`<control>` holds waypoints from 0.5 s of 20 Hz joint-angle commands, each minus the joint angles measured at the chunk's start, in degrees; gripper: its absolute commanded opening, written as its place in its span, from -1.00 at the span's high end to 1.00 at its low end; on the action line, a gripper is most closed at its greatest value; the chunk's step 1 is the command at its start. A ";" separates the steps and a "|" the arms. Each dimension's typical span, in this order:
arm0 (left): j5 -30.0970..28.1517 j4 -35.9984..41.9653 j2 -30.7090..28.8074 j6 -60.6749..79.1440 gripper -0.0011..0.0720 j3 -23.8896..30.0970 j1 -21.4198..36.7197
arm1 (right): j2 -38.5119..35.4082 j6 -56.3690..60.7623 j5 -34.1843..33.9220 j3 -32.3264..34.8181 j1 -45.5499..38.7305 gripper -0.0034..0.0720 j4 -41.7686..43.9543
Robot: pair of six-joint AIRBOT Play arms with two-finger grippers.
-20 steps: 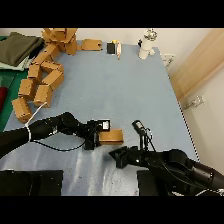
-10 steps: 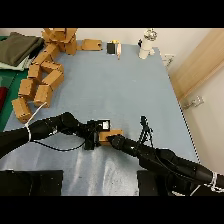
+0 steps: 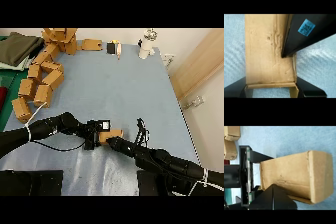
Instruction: Fold the box.
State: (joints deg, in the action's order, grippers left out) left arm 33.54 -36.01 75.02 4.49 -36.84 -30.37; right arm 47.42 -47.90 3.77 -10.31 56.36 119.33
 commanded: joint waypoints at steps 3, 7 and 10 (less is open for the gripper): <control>0.00 0.00 0.04 0.00 -0.27 0.00 0.02 | -1.53 -0.09 -0.59 0.17 0.15 0.91 -4.52; 0.02 0.00 0.04 0.00 -0.27 0.02 0.02 | -9.77 -0.11 -4.79 0.13 -0.07 0.91 -9.42; 0.02 0.00 0.04 0.00 -0.27 0.00 0.02 | -15.52 -0.11 -12.09 -0.70 -2.47 0.91 -14.32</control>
